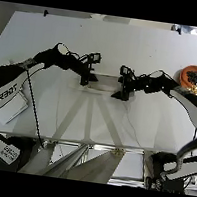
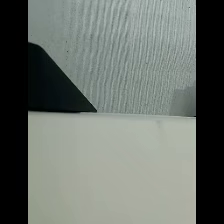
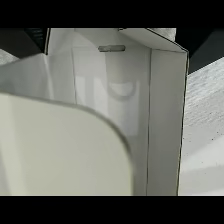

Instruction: Fold the box and place the chain.

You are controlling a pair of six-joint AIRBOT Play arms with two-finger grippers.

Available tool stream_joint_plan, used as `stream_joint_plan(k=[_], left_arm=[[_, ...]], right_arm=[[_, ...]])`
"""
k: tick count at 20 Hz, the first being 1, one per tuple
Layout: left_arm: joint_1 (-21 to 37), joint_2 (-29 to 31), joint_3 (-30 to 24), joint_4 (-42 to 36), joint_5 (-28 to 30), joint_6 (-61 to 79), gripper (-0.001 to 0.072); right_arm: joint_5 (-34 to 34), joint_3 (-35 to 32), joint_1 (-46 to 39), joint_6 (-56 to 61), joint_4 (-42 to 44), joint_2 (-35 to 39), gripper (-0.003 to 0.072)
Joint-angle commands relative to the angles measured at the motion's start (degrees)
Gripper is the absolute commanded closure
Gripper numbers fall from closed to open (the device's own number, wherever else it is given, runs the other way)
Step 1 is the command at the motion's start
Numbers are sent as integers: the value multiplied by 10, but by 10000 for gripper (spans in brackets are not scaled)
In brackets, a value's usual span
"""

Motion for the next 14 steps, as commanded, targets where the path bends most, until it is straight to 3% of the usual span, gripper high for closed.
stream_joint_plan(k=[1, 14], left_arm=[[0, 0, 0, 0, 0, 0, 695], [0, 0, 0, 0, 0, 0, 695]], right_arm=[[-8, 0, 1, 9, 1, -1, 4], [23, 1, 1, 7, 3, -1, 5]])
